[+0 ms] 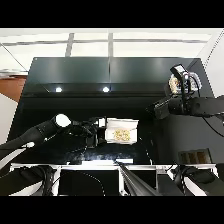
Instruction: Fold the box and place the chain.
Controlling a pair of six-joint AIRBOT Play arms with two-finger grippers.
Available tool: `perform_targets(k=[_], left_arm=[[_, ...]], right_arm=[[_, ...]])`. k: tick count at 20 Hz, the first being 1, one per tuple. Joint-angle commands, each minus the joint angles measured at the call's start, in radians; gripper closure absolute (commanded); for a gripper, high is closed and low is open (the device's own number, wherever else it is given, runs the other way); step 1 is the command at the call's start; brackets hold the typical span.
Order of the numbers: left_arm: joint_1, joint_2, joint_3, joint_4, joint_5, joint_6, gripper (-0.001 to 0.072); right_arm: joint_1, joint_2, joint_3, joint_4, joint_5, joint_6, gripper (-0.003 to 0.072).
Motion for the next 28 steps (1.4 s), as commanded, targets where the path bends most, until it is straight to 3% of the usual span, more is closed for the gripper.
perform_targets(k=[1, 8, 9, 10, 11, 28], left_arm=[[-0.003, 0.0, 0.0, 0.001, 0.003, -0.002, 0.0324], [-0.002, 0.011, 0.0, 0.002, 0.0, -0.014, 0.0316], [-0.002, 0.017, 0.0, 0.002, -0.001, -0.017, 0.0232], [-0.002, 0.018, 0.0, 0.002, 0.001, -0.018, 0.0032], [-0.002, 0.018, 0.0, 0.003, 0.007, -0.033, 0.0006], [-0.004, 0.015, 0.029, -0.007, -0.006, 0.029, 0.0008]], right_arm=[[0.0, 0.0, -0.001, 0.0, 0.0, 0.001, -0.0015], [0.0, 0.0, -0.001, 0.0, 0.0, 0.001, -0.0015], [0.0, -0.001, -0.001, 0.0, 0.0, 0.001, -0.0015], [0.0, -0.001, -0.001, 0.0, 0.0, 0.001, -0.0015], [0.0, -0.001, -0.001, 0.0, 0.0, 0.001, -0.0015], [0.0, -0.001, -0.001, 0.0, 0.0, 0.001, -0.0015]])
